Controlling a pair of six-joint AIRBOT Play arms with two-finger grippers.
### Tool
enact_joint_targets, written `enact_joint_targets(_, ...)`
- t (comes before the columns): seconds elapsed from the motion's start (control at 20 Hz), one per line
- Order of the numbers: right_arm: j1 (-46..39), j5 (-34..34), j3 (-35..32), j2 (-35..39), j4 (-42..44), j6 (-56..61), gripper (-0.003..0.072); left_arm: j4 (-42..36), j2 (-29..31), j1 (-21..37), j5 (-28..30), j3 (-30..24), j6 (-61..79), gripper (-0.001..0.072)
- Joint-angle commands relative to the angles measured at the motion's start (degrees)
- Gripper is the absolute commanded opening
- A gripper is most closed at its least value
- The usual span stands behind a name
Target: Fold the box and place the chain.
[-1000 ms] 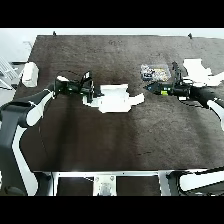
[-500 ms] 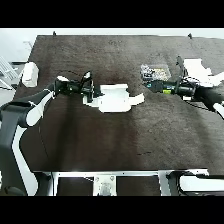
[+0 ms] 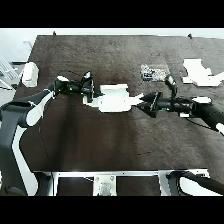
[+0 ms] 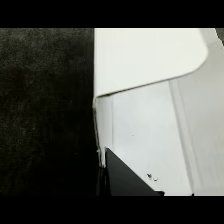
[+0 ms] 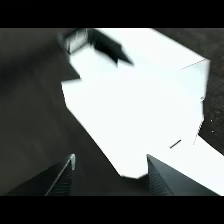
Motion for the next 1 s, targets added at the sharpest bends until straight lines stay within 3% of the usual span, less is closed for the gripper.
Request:
enact_joint_targets(0.0, 3.9, -8.9, -1.3, 0.0, -6.3, -14.6, 0.0552, 0.1, 0.0, 0.1, 0.0, 0.0, 0.0, 0.0022)
enact_joint_targets(0.3, 12.6, -20.9, -1.3, -0.9, -12.1, -16.9, 0.0552, 0.1, 0.0, 0.1, 0.0, 0.0, 0.0, 0.0022)
enact_joint_targets(0.6, 16.5, -24.5, -0.8, -6.3, -11.3, -20.2, 0.0553, 0.1, 0.0, 0.1, 0.0, 0.0, 0.0, 0.0022)
enact_joint_targets(0.95, 17.2, -24.5, 5.7, -13.9, -8.2, -20.3, 0.0553, 0.1, 0.0, 0.1, 0.0, 0.0, 0.0, 0.0022)
